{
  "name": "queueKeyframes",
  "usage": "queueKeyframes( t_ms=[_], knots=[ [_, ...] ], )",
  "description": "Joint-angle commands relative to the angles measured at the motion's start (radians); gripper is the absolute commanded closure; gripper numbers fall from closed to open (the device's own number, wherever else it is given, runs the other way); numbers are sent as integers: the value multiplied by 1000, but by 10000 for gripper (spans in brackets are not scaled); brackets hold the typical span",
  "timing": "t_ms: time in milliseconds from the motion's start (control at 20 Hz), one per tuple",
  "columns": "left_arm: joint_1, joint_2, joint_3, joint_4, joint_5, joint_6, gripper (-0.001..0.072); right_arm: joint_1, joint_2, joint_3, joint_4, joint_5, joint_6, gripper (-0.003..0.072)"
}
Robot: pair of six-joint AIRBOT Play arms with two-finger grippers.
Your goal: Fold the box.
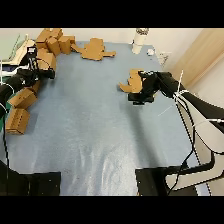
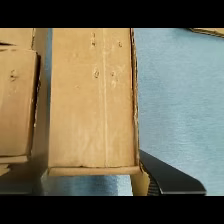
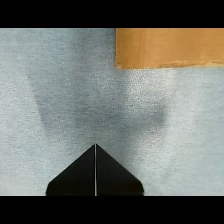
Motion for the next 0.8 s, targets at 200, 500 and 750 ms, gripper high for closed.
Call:
queueKeyframes(
  t_ms=[200,500,750],
  knots=[
    [4,-10,15,54,-23,-1,48,0,0,0,0,0,0,682],
    [10,21,15,55,-24,0,44,0,0,0,0,0,0,682],
    [25,137,15,55,-180,0,18,0,0,0,0,0,0,682]
  ],
)
